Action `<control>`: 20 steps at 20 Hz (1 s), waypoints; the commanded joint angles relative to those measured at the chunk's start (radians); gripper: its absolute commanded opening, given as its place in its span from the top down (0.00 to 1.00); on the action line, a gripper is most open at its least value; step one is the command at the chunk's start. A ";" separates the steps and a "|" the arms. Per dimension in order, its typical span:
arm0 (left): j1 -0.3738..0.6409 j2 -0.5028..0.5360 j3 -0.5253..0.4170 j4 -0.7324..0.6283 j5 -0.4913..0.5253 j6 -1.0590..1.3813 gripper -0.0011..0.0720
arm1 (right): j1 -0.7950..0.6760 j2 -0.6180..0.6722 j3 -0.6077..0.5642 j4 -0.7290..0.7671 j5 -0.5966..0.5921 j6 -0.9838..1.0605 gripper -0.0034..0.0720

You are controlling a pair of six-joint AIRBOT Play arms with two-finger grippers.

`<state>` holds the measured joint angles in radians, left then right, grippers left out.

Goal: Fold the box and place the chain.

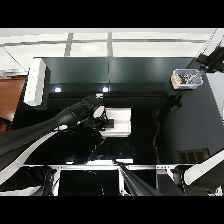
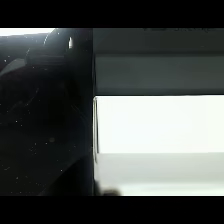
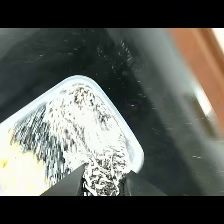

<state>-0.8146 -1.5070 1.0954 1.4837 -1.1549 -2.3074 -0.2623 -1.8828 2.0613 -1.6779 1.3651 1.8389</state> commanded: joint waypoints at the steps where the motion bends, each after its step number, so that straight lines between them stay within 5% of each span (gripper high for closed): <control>1: 0.001 0.001 0.000 0.000 0.002 0.000 0.95 | 0.007 0.172 -0.016 0.078 0.047 -0.159 0.94; 13: 0.001 0.001 0.000 0.000 0.003 0.000 0.95 | 0.023 0.679 -0.023 0.483 0.055 -0.271 0.94; 20: 0.001 0.001 0.000 0.000 0.002 0.000 0.95 | 0.204 0.816 -0.023 0.492 0.181 -0.280 0.94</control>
<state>-0.8146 -1.5070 1.0954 1.4834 -1.1522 -2.3074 -0.1272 -1.1133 2.0384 -1.2041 1.4765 1.5665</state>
